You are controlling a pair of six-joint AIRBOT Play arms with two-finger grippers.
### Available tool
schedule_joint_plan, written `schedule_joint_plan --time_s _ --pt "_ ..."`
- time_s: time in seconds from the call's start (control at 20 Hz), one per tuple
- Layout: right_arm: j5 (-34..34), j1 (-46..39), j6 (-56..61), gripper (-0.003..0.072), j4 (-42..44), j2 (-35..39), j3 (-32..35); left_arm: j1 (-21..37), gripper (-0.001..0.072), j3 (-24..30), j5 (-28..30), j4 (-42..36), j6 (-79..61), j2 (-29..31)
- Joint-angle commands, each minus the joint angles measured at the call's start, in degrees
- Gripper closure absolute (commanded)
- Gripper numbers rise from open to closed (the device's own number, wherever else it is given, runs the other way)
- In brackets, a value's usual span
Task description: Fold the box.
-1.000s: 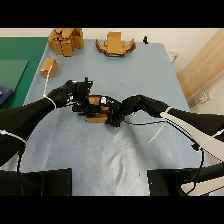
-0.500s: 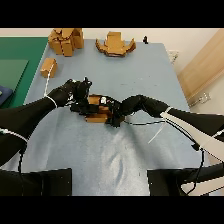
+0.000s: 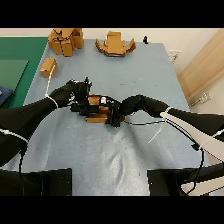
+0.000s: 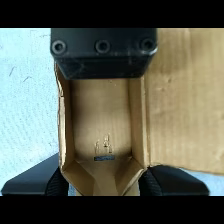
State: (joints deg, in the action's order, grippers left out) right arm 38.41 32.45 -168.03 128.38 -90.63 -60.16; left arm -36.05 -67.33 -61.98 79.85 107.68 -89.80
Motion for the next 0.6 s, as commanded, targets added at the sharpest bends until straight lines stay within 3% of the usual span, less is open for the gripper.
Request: schedule_joint_plan --time_s 0.0,0.15,0.5,0.55 --pt "0.00 0.04 0.00 0.0636 0.00 -0.02 0.00 -1.60 0.0690 -0.94 -0.79 5.66 3.78 0.00" --pt "0.00 0.04 0.00 0.0636 0.02 -0.02 0.00 -3.72 0.0691 -2.69 -1.46 9.18 5.46 0.00" --pt "0.02 0.04 0.00 0.0636 0.00 -0.02 0.00 -4.20 0.0678 -2.91 -1.66 8.31 4.72 0.07" --pt "0.04 0.04 0.00 0.0636 0.00 -0.02 0.00 -4.20 0.0408 -2.91 -1.62 7.37 3.17 0.15"
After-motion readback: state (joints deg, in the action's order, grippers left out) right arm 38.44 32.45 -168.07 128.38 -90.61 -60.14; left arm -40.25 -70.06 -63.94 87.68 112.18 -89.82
